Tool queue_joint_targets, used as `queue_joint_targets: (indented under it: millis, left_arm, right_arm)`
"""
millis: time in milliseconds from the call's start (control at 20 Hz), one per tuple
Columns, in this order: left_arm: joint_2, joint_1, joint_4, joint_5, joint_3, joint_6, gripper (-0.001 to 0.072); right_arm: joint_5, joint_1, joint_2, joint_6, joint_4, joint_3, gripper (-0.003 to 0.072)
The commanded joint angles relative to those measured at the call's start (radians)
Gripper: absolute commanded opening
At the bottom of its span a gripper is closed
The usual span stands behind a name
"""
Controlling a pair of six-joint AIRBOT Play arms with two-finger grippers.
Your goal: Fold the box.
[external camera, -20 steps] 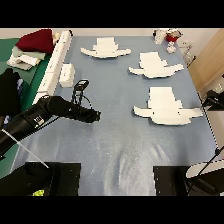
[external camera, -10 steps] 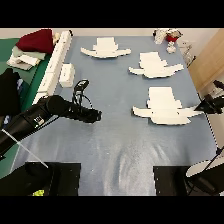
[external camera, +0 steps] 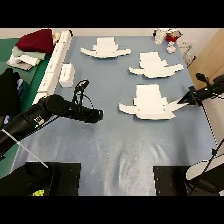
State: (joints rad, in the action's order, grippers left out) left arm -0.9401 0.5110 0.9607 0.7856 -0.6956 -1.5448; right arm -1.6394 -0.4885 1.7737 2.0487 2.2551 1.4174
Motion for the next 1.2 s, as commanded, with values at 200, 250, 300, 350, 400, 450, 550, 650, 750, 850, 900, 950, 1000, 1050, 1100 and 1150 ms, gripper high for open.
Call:
queue_joint_targets:
  millis: [200, 250, 300, 350, 400, 450, 550, 650, 750, 850, 900, 950, 1000, 1050, 1100, 1150]
  left_arm:
    - [0.029, -0.002, -0.015, 0.077, 0.000, 0.015, 0.0012]
    - [0.040, -0.002, -0.012, 0.114, 0.000, 0.023, 0.0012]
    - [0.048, -0.002, -0.012, 0.150, 0.000, 0.034, 0.0012]
    - [0.056, -0.002, -0.011, 0.190, 0.000, 0.044, 0.0012]
    - [0.056, -0.002, -0.011, 0.224, 0.000, 0.058, 0.0011]
    - [0.055, -0.002, -0.010, 0.254, 0.000, 0.064, 0.0012]
    - [0.055, -0.001, -0.003, 0.264, 0.000, 0.066, 0.0012]
    - [0.055, -0.001, 0.009, 0.224, 0.000, 0.068, 0.0012]
    - [0.055, -0.001, 0.004, 0.191, 0.000, 0.068, 0.0013]
    - [0.055, -0.001, 0.004, 0.193, 0.000, 0.068, 0.0014]
    - [0.055, -0.001, 0.004, 0.192, 0.000, 0.068, 0.0014]
    - [0.055, -0.001, 0.004, 0.193, 0.000, 0.068, 0.0014]
    - [0.055, -0.001, 0.004, 0.194, 0.000, 0.068, 0.0015]
    - [0.055, -0.001, 0.004, 0.196, 0.000, 0.072, 0.0124]
    - [0.055, -0.001, 0.004, 0.200, 0.000, 0.072, 0.0472]
    - [0.055, -0.001, 0.004, 0.203, 0.000, 0.074, 0.0556]
  right_arm:
    - [0.246, 0.367, -0.288, -0.203, 0.034, -0.335, 0.0003]
    - [0.282, 0.403, -0.345, -0.226, 0.034, -0.403, 0.0003]
    - [0.308, 0.441, -0.406, -0.251, 0.034, -0.474, 0.0003]
    - [0.335, 0.479, -0.459, -0.275, 0.031, -0.540, 0.0003]
    - [0.362, 0.522, -0.515, -0.299, 0.023, -0.611, 0.0003]
    - [0.399, 0.561, -0.563, -0.327, 0.005, -0.673, 0.0003]
    - [0.491, 0.626, -0.641, -0.396, -0.015, -0.771, 0.0004]
    - [0.537, 0.660, -0.673, -0.401, -0.015, -0.806, 0.0084]
    - [0.543, 0.677, -0.669, -0.401, -0.014, -0.806, 0.0295]
    - [0.547, 0.683, -0.669, -0.400, -0.010, -0.806, 0.0294]
    - [0.552, 0.683, -0.669, -0.399, -0.004, -0.806, 0.0293]
    - [0.560, 0.683, -0.668, -0.388, 0.002, -0.806, 0.0283]
    - [0.564, 0.683, -0.667, -0.358, 0.016, -0.806, 0.0275]
    - [0.560, 0.683, -0.663, -0.337, 0.029, -0.806, 0.0275]
    - [0.558, 0.684, -0.661, -0.328, 0.031, -0.806, 0.0275]
    - [0.562, 0.684, -0.659, -0.317, 0.031, -0.806, 0.0271]
